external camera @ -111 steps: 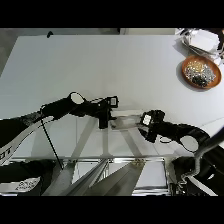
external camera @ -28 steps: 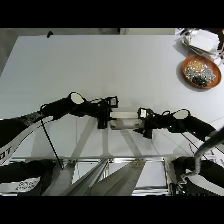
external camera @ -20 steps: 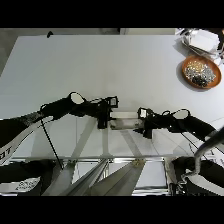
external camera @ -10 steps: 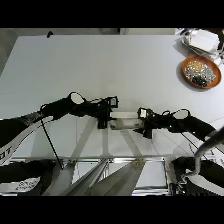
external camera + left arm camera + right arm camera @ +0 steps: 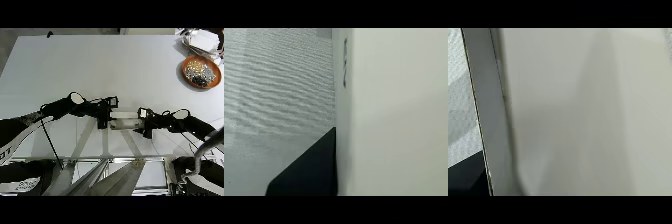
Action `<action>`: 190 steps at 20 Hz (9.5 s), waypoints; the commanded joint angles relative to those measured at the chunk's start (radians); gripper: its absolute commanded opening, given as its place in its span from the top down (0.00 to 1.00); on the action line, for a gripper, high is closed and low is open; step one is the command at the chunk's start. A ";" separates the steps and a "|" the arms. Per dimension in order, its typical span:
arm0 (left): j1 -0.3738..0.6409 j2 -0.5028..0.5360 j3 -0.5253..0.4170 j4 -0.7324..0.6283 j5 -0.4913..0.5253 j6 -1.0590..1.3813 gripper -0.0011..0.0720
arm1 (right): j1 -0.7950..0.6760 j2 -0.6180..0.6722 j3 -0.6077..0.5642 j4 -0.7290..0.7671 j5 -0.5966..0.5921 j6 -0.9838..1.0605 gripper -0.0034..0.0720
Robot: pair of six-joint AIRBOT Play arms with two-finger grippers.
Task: Fold the box and place the chain.
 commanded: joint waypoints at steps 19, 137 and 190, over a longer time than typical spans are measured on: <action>0.144 0.370 0.000 0.303 -0.196 -0.277 0.41 | 0.001 0.000 0.000 0.000 0.001 0.000 0.34; 0.148 0.176 -0.109 0.282 -0.177 -1.368 0.97 | 0.001 0.000 0.000 0.000 0.001 0.000 0.34; -0.071 0.201 0.000 0.435 -0.047 -1.657 0.50 | 0.001 0.000 0.000 0.000 0.001 0.000 0.34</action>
